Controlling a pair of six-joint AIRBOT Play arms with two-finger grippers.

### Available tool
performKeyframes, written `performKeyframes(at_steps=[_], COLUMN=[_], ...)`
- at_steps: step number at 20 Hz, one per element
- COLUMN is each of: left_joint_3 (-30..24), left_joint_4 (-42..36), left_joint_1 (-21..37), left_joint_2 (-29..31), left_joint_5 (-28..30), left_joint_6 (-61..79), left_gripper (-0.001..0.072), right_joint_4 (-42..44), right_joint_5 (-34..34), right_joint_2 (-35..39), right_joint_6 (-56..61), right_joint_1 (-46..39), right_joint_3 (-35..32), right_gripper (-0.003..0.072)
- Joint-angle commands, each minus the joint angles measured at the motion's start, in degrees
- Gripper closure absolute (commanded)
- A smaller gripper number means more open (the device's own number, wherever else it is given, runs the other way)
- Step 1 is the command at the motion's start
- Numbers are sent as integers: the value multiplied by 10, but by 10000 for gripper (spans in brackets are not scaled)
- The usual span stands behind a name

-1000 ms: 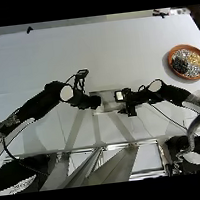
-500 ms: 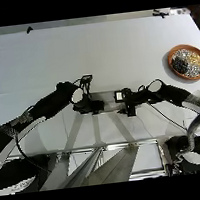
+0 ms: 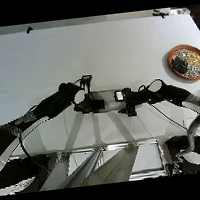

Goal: Fold the box and place the chain.

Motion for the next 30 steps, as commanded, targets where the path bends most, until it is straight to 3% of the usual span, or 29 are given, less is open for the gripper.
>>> performKeyframes(at_steps=[1,2,6,7,8,9,11,13,15,17,20,22,24,25,30], left_joint_3=[1,1,1,1,1,1,1,1,1,1,1,1,0,0,-2], left_joint_4=[-4,-4,4,4,4,4,4,5,5,5,4,4,4,5,8], left_joint_1=[-1,-1,-1,-1,-1,-1,-1,-1,-1,-1,-1,-1,-1,-1,2], left_joint_2=[-8,-9,-10,-10,-10,-10,-10,-10,-10,-10,-10,-8,0,6,54], left_joint_5=[18,19,18,18,19,19,24,29,29,29,29,29,18,17,20], left_joint_6=[-4,-4,-4,-3,-3,-3,-2,-2,-3,-2,-4,3,31,51,108], left_gripper=[619,685,678,565,401,364,365,386,509,704,705,614,369,313,316], right_joint_4=[0,0,0,0,0,0,0,0,0,0,0,0,0,0,0], right_joint_5=[0,0,0,0,0,0,0,0,0,0,0,0,0,0,0], right_joint_2=[0,0,0,0,0,0,0,0,0,0,0,0,0,0,0], right_joint_6=[0,0,0,0,0,0,0,0,0,0,0,0,0,0,0], right_joint_1=[0,0,0,0,0,0,0,0,0,0,0,0,0,0,0], right_joint_3=[0,0,0,0,0,0,0,0,0,0,0,0,0,0,0], right_gripper=[342,342,342,342,342,342,342,342,342,342,342,342,342,342,342])
